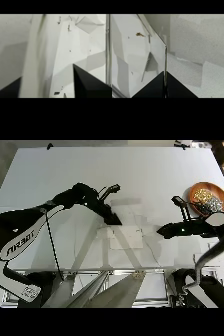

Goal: Fold the box and place the chain.

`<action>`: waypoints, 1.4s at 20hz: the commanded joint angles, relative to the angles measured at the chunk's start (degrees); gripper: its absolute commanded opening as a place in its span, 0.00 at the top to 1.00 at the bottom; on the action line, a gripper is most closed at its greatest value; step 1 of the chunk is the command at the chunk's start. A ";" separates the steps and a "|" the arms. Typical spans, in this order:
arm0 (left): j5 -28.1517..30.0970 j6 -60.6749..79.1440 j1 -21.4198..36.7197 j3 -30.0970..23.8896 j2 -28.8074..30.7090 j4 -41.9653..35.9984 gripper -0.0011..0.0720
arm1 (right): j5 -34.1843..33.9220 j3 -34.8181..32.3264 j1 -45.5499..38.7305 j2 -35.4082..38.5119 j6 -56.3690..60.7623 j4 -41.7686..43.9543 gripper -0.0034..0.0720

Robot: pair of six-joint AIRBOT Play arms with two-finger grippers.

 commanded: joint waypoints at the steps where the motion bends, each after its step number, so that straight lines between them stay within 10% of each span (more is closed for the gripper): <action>1: -1.27 0.98 -0.39 0.02 -0.17 -0.24 0.67 | 0.11 -0.02 0.07 0.04 0.02 0.07 0.94; 3: -1.27 0.98 0.02 0.02 0.02 1.09 0.96 | 0.11 -0.02 0.04 0.04 0.02 0.07 0.94; 8: 2.71 0.59 0.31 0.02 0.17 4.46 0.98 | 1.11 0.00 0.04 0.15 0.02 0.13 0.93; 12: 4.98 0.57 0.13 0.02 4.39 9.27 0.98 | 4.00 1.40 0.00 2.56 0.04 -0.42 0.62; 22: 0.68 0.74 -5.07 -0.35 22.27 10.47 0.99 | 8.96 3.21 0.00 16.92 3.63 -6.62 0.55; 28: -18.78 1.29 -11.80 -18.75 28.68 13.70 0.99 | 9.27 3.21 0.00 32.70 7.69 -14.67 0.55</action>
